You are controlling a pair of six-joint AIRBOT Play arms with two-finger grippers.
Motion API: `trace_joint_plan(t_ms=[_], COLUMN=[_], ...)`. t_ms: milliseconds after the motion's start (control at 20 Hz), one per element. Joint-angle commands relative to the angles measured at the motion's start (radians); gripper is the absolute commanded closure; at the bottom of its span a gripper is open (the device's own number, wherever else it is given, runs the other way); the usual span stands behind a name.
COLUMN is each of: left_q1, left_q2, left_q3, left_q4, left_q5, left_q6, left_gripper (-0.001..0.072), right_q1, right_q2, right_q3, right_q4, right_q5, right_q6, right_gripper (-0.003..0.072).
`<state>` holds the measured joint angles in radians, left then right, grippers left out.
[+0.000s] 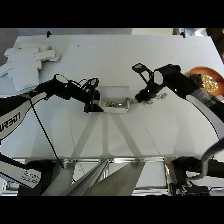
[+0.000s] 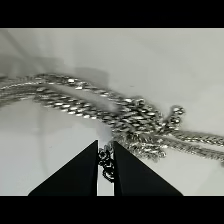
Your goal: Fold the box and place the chain.
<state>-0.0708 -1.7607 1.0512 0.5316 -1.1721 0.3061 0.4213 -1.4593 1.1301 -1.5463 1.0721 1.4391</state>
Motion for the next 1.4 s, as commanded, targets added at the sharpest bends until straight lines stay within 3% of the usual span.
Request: trace_joint_plan(t_ms=[0, 250, 600, 900, 1050, 1300, 1350], left_q1=[0.000, 0.000, 0.000, 0.000, 0.000, 0.000, 0.000], left_q2=[0.000, 0.000, 0.000, 0.000, 0.000, 0.000, 0.000], left_q3=[0.000, 0.000, 0.000, 0.000, 0.000, 0.000, 0.000], left_q4=[0.000, 0.000, 0.000, 0.000, 0.000, 0.000, 0.000], left_q5=[0.000, 0.000, 0.000, 0.000, 0.000, 0.000, 0.000], left_q6=[0.000, 0.000, 0.000, 0.000, 0.000, 0.000, 0.000], left_gripper=[0.0310, 0.0310, 0.0310, 0.0310, 0.0310, 0.0310, 0.0310], right_q1=[0.056, 0.158, 0.257, 0.305, 0.319, 0.320, 0.320], right_q2=[0.082, 0.111, 0.110, 0.029, -0.037, -0.116, -0.113], right_q3=[0.002, 0.042, 0.148, 0.148, 0.148, 0.148, 0.148], right_q4=[0.033, 0.142, 0.324, 0.488, 0.459, 0.246, 0.245], right_q5=[-0.022, -0.060, -0.250, -0.309, -0.250, -0.193, -0.191], right_q6=[0.043, 0.056, 0.051, -0.061, -0.060, 0.105, 0.105], right_gripper=[0.0679, 0.0679, 0.0680, 0.0680, 0.0680, 0.0676, 0.0596])
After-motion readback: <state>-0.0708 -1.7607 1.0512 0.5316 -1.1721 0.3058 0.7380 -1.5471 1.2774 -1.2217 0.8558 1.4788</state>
